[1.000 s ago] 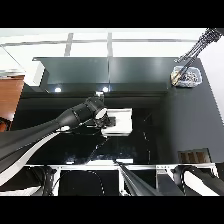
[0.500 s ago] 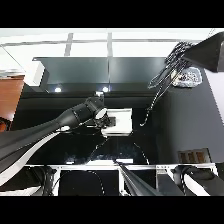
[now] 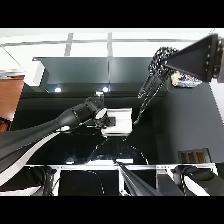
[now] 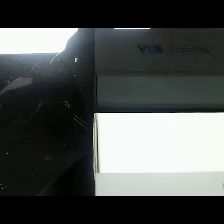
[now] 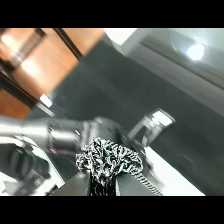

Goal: Fold the box and place the chain.

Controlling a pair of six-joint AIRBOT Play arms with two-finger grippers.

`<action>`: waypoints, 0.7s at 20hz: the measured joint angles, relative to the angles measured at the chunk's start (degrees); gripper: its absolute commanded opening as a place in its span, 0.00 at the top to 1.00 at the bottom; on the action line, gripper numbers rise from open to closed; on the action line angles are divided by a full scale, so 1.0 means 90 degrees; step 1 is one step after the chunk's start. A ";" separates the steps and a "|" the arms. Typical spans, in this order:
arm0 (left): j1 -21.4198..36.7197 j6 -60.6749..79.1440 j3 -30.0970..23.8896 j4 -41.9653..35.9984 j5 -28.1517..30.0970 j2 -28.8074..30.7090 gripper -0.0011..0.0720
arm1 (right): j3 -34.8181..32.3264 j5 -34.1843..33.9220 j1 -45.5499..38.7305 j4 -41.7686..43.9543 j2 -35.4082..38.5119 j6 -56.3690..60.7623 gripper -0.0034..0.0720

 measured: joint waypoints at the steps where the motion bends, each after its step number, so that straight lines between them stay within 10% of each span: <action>1: 0.0000 0.0000 0.0000 0.0000 0.0000 0.0000 0.95 | 0.0000 -0.0097 0.0012 0.0068 -0.0010 0.0044 0.94; 14: 0.0000 0.0000 0.0000 0.0000 -0.0022 0.0000 0.95 | -0.0007 -0.0406 0.0750 -0.0279 -0.0403 0.0279 0.94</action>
